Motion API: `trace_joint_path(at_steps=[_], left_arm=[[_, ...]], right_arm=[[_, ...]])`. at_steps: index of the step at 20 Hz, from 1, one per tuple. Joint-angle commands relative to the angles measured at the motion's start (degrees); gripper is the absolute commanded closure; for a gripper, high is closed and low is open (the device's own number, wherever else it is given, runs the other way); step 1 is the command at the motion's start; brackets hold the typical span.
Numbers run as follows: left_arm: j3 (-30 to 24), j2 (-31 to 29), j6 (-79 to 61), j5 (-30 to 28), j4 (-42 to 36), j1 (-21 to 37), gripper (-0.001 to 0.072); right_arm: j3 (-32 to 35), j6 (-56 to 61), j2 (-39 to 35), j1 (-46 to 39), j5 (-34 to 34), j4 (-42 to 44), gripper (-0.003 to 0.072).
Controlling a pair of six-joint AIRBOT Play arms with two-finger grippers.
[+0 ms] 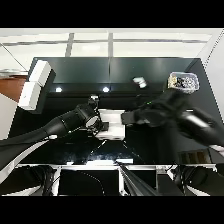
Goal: Fold the box and place the chain.
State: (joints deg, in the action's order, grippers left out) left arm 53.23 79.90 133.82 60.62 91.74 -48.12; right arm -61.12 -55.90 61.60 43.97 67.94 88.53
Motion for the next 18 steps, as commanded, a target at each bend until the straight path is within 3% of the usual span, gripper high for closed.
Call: trace_joint_path(at_steps=[1,4,7,8,11,15,18], left_arm=[[-0.02,-0.04,-0.04,-0.04,-0.33,0.04,0.0681],[-0.02,-0.04,-0.04,-0.13,-0.33,0.02,0.0681],[-0.02,-0.04,-0.04,-0.42,-0.31,0.04,0.0681],[-0.02,-0.04,-0.04,-0.66,-0.31,0.04,0.0682],[-0.02,-0.04,-0.04,-0.96,-0.33,0.02,0.0681],[-0.02,-0.04,-0.04,-1.73,-0.74,0.04,0.0681],[-0.02,-0.04,-0.04,-1.68,-0.74,0.04,0.0681]], right_arm=[[-0.04,-4.85,-8.11,-6.47,4.22,-11.43,0.0191],[0.48,-7.02,-8.48,-15.93,3.93,-26.05,0.0192],[4.31,-6.38,-7.06,-26.56,-12.83,-30.23,0.0188],[4.83,-6.32,-5.03,-30.32,-17.84,-28.0,-0.0003],[2.89,-5.31,4.9,-39.47,-26.03,-22.71,-0.002],[-10.6,-6.86,20.92,-49.24,-18.99,-6.38,-0.001],[-19.06,-8.68,28.94,-52.35,-12.57,-5.66,-0.0009]])
